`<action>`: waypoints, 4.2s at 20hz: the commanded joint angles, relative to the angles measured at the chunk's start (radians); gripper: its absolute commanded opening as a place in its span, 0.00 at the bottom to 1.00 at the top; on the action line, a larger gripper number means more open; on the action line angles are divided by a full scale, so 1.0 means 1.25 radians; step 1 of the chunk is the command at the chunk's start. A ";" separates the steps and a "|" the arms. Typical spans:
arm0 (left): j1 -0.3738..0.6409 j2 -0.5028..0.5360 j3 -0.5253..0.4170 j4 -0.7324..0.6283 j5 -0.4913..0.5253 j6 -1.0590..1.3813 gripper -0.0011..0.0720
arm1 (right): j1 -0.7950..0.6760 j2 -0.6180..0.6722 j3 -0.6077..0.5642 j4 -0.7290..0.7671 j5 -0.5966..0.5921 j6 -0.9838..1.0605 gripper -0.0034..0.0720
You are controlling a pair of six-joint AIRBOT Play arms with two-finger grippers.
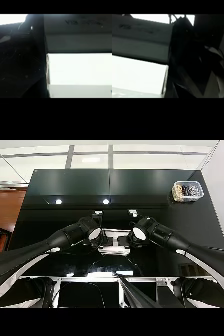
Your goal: Fold the box and place the chain.
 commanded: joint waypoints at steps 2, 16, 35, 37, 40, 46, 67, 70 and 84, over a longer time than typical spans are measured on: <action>0.000 0.001 0.001 0.000 0.000 0.001 0.05 | 0.002 -0.025 0.005 -0.003 0.010 0.043 0.39; 0.000 0.001 0.001 0.000 -0.001 0.001 0.05 | 0.002 -0.028 0.006 -0.002 -0.008 0.038 0.39; 0.000 0.001 0.001 0.000 -0.001 0.001 0.05 | 0.002 0.054 0.006 -0.049 -0.034 0.005 0.52; 0.000 0.001 0.001 0.000 -0.001 0.001 0.05 | 0.002 0.096 0.006 -0.043 -0.025 -0.024 0.52; 0.000 0.001 0.001 0.000 -0.001 0.001 0.05 | 0.002 0.196 0.006 -0.053 -0.016 -0.063 0.52; 0.000 0.001 0.001 0.000 -0.001 0.001 0.05 | -0.035 0.406 0.005 -0.363 0.150 -0.072 0.52; 0.000 0.001 0.001 0.000 -0.001 0.001 0.05 | -0.704 0.178 -0.023 -0.144 -0.168 -0.331 1.00; 0.000 0.001 0.001 0.000 -0.001 0.001 0.05 | -0.741 0.076 0.106 -0.130 -0.170 -0.340 1.00; 0.000 0.001 0.001 0.000 -0.001 0.001 0.05 | -0.831 -0.317 0.544 0.053 -0.015 -0.104 0.87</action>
